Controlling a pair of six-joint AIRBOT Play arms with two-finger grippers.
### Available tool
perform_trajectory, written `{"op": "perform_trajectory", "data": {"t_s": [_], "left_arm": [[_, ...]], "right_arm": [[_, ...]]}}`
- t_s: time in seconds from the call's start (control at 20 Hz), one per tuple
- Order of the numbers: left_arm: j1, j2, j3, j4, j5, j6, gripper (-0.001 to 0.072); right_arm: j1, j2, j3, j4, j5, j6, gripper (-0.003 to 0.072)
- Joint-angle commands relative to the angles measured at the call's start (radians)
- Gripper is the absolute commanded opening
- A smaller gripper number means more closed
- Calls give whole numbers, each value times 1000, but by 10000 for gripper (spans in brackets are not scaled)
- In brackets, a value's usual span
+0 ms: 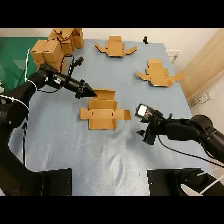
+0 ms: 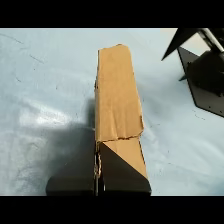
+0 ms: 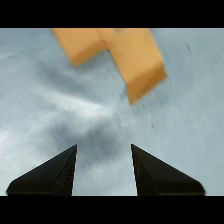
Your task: Fold the box.
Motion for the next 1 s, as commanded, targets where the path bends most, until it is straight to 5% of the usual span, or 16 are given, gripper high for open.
{"op": "perform_trajectory", "data": {"t_s": [0.0,0.35,0.7,0.95], "left_arm": [[0,15,-84,-6,25,61,14],[0,18,-105,21,26,79,15],[0,17,-105,45,40,79,17],[0,17,-105,55,39,71,18]], "right_arm": [[163,-27,0,24,108,-87,511],[312,-344,2,2,349,-85,513],[309,-465,32,-2,551,-45,513],[308,-492,67,2,584,-34,513]]}}
